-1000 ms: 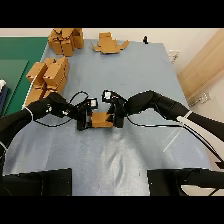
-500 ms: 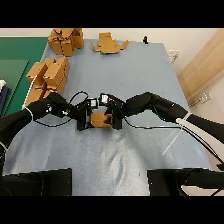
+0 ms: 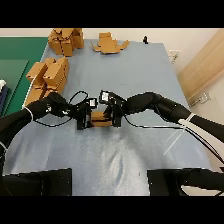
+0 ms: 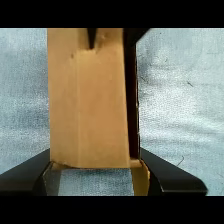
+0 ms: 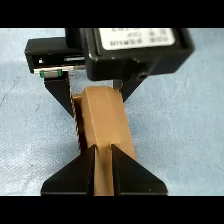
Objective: Fold the box.
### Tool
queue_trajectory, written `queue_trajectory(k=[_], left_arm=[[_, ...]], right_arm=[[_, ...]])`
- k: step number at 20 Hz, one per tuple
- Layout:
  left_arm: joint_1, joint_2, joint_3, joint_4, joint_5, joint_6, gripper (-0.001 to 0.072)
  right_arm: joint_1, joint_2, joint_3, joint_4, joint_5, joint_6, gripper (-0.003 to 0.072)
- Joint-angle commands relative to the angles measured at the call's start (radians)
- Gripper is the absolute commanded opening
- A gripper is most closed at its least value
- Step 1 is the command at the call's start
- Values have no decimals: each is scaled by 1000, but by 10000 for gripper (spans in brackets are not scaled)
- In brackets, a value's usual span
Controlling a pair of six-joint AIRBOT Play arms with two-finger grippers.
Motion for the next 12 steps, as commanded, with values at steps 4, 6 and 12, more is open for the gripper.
queue_trajectory(k=[4, 6, 12], left_arm=[[0, 0, 0, 0, -2, -2, 295], [0, 0, 0, 0, -2, -2, 295], [0, 0, 0, 0, 5, -2, 295]], right_arm=[[2, 2, 0, 0, -18, 0, 141], [2, -14, -1, 0, -22, 0, 142], [2, -40, -1, 0, -24, 0, 21]])
